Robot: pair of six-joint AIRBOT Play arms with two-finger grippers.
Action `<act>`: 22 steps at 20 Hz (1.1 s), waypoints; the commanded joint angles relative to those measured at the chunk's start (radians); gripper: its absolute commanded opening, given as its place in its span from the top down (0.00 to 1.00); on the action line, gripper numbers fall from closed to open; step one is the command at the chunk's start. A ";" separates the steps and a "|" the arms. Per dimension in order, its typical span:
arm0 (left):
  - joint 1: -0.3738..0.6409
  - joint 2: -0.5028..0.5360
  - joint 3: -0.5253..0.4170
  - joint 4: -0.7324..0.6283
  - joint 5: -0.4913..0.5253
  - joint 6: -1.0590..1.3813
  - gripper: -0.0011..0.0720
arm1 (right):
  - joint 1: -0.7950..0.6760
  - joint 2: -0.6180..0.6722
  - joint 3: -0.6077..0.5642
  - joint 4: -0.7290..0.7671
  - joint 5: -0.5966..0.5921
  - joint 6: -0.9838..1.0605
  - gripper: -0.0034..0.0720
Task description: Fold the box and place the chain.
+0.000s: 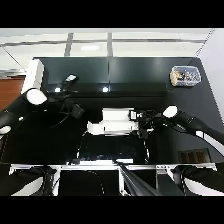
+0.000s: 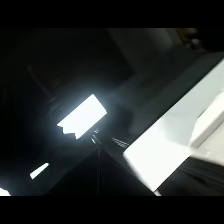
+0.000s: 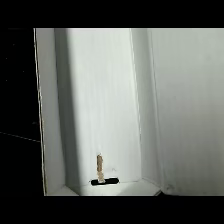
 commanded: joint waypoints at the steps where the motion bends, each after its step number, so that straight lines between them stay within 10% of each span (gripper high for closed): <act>1: 0.077 0.098 -0.100 -0.187 -0.104 0.305 0.94 | 0.001 0.000 0.000 0.000 -0.001 0.000 0.88; 2: 0.058 0.093 -0.114 -0.227 -0.178 0.456 0.92 | 0.001 0.000 0.000 0.000 -0.001 0.000 0.88; 3: 0.029 0.088 -0.122 -0.222 -0.201 0.542 0.67 | 0.001 0.000 0.000 0.000 -0.001 0.000 0.88; 4: -0.004 0.086 -0.127 -0.201 -0.181 0.608 0.19 | 0.001 0.000 0.000 0.000 -0.001 0.000 0.88; 5: -0.037 0.083 -0.127 -0.192 -0.137 0.634 0.01 | 0.001 0.000 0.000 0.000 -0.001 0.000 0.88; 10: -0.201 0.025 -0.069 -0.135 -0.026 0.870 0.01 | 0.001 0.000 0.000 -0.001 0.001 0.000 0.88; 22: -0.219 -0.127 -0.049 -0.077 0.000 0.820 0.04 | 0.001 0.000 0.000 -0.001 0.002 0.000 0.88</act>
